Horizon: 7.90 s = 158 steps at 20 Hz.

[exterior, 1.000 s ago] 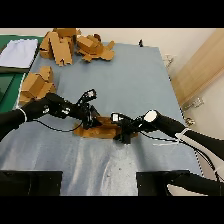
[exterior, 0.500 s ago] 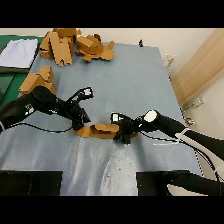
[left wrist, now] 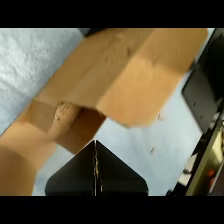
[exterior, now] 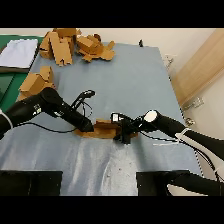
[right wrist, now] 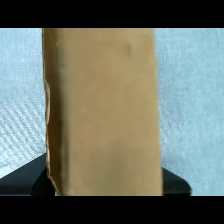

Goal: Fold the box.

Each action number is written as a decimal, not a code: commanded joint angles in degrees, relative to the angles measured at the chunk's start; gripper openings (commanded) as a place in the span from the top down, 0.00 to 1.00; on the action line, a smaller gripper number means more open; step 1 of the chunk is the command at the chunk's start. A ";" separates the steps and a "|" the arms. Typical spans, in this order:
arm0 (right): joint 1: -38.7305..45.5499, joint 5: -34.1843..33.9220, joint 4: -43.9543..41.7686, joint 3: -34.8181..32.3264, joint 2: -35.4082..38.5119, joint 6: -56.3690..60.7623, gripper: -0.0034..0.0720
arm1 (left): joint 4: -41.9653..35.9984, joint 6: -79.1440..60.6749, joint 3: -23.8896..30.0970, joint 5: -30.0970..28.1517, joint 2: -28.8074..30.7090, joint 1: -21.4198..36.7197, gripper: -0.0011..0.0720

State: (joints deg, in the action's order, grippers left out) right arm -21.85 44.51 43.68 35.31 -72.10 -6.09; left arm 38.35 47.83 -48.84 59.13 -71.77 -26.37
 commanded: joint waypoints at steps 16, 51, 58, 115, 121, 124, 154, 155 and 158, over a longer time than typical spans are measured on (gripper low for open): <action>-0.04 0.02 -3.23 -0.02 0.02 0.00 0.37 | -5.92 12.92 -13.77 -7.41 -19.32 -1.07 0.97; -0.02 0.04 -3.21 -0.02 0.02 0.00 0.37 | -4.94 -60.98 -6.36 5.99 -6.99 16.20 0.98; -0.04 0.07 -3.23 -0.02 0.02 0.02 0.37 | -5.14 -78.25 11.82 -9.64 5.49 9.55 0.97; -0.04 0.09 -3.63 -0.02 0.02 0.00 0.37 | -4.55 -59.74 10.95 -14.51 2.97 -0.09 0.60; -0.04 0.09 -3.63 -0.02 0.02 0.02 0.37 | -4.02 -59.80 10.95 -13.84 2.51 -0.09 0.60; -0.04 0.09 -3.63 -0.02 0.02 0.00 0.37 | -3.54 -60.54 10.95 -14.25 2.51 -0.98 0.88; -0.04 0.09 -3.61 -0.02 0.02 0.02 0.37 | -7.96 -63.65 10.21 -18.71 0.87 -5.79 0.97; -0.04 0.09 -3.61 -0.02 0.02 0.00 0.37 | -7.93 -63.54 10.23 -18.71 0.87 -5.70 0.97; -0.04 0.09 -3.61 -0.02 0.02 0.00 0.37 | -7.96 -63.21 10.23 -18.69 0.85 -5.70 0.97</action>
State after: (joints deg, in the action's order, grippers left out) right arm -21.85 44.58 40.07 35.24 -72.12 -6.11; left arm 30.50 -15.44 -38.57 40.53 -70.87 -31.86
